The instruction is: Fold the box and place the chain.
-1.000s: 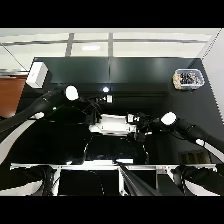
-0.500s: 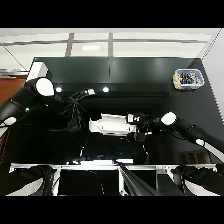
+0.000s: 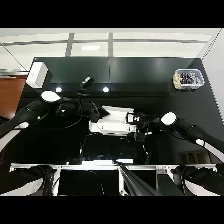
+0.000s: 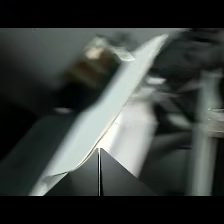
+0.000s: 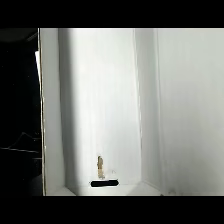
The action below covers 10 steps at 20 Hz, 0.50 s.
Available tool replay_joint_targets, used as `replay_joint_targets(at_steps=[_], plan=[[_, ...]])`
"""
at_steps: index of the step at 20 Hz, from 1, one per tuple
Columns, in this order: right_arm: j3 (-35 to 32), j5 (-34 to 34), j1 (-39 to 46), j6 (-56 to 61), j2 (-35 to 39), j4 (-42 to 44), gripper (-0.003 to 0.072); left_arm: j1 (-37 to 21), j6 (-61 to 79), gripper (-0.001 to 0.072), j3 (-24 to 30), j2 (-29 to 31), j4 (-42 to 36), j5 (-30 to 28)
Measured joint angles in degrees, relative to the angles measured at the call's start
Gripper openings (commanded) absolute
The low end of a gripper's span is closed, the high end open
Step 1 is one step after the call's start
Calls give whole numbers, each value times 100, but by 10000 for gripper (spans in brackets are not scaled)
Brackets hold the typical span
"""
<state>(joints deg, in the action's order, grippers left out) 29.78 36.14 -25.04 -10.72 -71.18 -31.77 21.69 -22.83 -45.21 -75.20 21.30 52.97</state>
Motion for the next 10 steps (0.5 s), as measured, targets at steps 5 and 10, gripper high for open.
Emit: replay_joint_targets(at_steps=[5,10], plan=[[-2,0,0,4,0,2,434,343,-960,25,-697,-675,2000,-125],[-2,2,0,0,0,0,434,439,-1368,25,-1049,-1023,2918,44]])
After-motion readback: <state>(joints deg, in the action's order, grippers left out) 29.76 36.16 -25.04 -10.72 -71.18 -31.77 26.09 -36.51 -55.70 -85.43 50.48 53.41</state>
